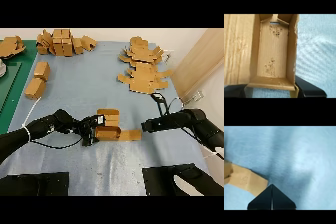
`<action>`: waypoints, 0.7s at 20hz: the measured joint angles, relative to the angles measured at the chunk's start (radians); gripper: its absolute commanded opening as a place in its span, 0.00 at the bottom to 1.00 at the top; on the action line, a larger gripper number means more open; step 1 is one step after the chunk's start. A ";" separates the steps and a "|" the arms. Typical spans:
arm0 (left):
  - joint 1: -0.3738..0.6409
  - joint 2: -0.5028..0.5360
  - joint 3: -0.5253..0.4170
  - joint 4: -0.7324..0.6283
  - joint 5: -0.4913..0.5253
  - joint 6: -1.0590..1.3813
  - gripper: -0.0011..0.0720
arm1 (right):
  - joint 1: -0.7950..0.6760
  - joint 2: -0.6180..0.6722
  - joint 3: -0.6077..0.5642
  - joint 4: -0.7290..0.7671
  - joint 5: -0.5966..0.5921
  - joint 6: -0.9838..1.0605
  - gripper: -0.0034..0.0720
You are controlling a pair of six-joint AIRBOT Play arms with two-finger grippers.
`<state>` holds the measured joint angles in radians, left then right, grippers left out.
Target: Fold the box.
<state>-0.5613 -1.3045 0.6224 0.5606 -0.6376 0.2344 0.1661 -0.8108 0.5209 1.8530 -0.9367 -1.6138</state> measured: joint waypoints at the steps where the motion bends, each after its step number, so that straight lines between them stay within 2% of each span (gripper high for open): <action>1: 0.000 0.000 0.000 0.000 0.000 0.000 0.73 | -0.040 -0.003 -0.016 0.026 -0.001 0.026 0.05; 7: 0.000 0.000 0.000 0.000 0.000 0.000 0.73 | -0.127 -0.069 -0.108 0.188 0.054 0.041 0.04; 14: 0.000 0.000 0.000 0.000 0.000 0.000 0.73 | -0.029 -0.142 -0.139 0.379 0.134 -0.034 0.04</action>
<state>-0.5613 -1.3045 0.6224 0.5602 -0.6376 0.2348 0.1375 -0.9527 0.3820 2.2322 -0.8028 -1.6474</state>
